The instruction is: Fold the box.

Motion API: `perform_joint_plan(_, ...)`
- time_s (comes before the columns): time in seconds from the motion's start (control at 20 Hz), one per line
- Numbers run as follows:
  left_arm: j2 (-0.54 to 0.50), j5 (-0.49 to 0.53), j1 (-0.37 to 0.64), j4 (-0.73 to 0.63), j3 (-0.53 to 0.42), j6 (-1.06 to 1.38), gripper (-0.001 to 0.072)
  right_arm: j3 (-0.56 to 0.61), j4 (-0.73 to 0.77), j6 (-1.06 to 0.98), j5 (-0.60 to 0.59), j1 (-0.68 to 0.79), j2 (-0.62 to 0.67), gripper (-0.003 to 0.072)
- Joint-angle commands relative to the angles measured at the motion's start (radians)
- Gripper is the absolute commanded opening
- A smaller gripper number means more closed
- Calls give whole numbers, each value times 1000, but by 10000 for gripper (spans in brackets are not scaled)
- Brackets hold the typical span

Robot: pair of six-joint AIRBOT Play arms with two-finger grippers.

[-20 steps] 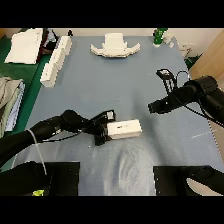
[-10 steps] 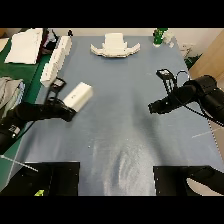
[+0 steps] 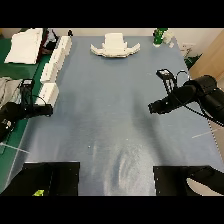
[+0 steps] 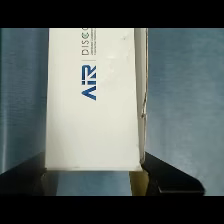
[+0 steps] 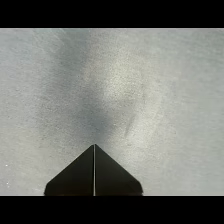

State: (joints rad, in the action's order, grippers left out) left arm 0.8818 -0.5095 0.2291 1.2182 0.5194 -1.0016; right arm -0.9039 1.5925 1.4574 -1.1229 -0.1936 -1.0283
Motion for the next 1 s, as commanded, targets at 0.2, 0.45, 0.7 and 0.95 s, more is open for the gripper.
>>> perform_joint_plan(0.2,263,238,14,-19,37,-13,416,-1,0,0,0,1,-1,5)
perform_joint_plan(0.45,373,299,-5,-18,148,-10,416,-1,0,0,0,1,-1,4)
perform_joint_plan(0.7,497,265,-5,-31,286,-13,415,-1,0,0,0,1,-1,4)
perform_joint_plan(0.95,554,267,-5,-34,356,-13,416,-1,0,0,0,1,-1,4)
